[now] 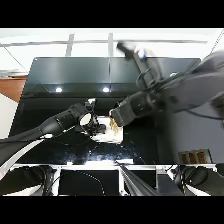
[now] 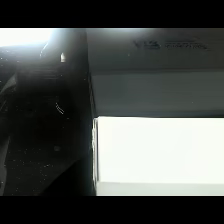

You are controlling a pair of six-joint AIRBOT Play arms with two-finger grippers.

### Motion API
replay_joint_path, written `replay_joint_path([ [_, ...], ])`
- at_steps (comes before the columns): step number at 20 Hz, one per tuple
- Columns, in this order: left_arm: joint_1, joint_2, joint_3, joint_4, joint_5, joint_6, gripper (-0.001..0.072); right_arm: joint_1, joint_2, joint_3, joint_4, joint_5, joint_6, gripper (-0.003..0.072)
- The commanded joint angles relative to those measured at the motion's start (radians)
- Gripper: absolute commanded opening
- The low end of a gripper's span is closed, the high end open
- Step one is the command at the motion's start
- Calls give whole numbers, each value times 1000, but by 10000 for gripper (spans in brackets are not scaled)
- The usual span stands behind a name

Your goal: Fold the box and place the chain.

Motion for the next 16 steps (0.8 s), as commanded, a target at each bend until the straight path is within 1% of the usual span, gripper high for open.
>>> replay_joint_path([
  [1, 0, -1, -1, 0, 1, 0, 27, 8, -7, -200, -4, 120, 27, 23],
  [4, 0, -1, -1, 0, 2, 0, 27, 9, -8, -299, -4, 216, 49, 24],
  [6, 1, -1, -1, 0, 2, 0, 27, 9, -14, -331, 0, 279, 56, 25],
  [7, 1, -1, -1, 0, 2, 0, 27, 9, -21, -332, 6, 292, 59, 39],
  [8, 1, -1, -1, 0, 2, 0, 27, 9, -27, -332, 22, 296, 59, 261],
  [9, 1, -1, -1, 0, 2, 0, 27, 6, -27, -332, 16, 286, 58, 508],
  [10, 1, -1, -1, 1, 2, 0, 26, -17, -26, -318, -5, 222, 58, 549],
  [12, 1, -1, -1, 1, 2, 0, 26, -100, -8, -286, -76, 52, 56, 549],
  [13, 1, -1, -1, 1, 0, 0, 26, -151, 25, -284, -127, -1, 45, 549],
  [14, 1, 0, 0, 0, -2, -2, 25, -201, 65, -284, -185, -31, 31, 549],
  [16, 1, 0, 11, 1, -6, -32, 24, -283, 134, -290, -303, -53, 23, 549],
])
